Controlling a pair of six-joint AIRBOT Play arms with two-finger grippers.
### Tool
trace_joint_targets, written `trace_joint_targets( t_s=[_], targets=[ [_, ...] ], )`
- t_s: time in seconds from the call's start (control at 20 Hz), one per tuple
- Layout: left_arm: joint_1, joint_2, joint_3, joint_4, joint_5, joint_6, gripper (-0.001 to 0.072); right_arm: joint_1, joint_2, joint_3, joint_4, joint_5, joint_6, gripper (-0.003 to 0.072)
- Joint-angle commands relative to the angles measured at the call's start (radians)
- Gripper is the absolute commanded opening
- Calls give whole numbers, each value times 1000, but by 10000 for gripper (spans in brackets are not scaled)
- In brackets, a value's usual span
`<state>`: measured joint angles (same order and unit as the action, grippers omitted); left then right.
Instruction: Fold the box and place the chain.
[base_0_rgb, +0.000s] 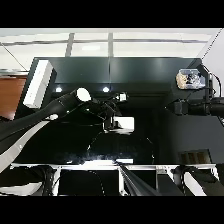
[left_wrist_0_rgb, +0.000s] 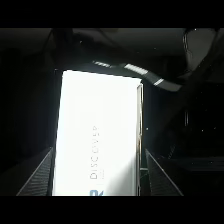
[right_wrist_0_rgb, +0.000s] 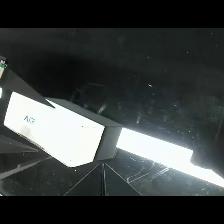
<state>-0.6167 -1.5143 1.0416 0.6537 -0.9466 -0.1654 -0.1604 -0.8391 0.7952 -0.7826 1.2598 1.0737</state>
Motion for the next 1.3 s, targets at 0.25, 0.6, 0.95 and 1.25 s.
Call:
trace_joint_targets(
  t_s=[0.25,0.6,0.95,1.25],
  targets=[
    [-1,-2,1,20,-3,3,712,0,1,0,0,-10,-1,13],
    [-30,-2,1,69,9,4,712,0,1,0,0,-15,-1,13],
    [-82,-19,1,186,102,3,713,0,1,0,0,-18,-1,13],
    [-101,-47,3,202,94,3,540,0,1,0,0,-25,-1,13]
  ],
)
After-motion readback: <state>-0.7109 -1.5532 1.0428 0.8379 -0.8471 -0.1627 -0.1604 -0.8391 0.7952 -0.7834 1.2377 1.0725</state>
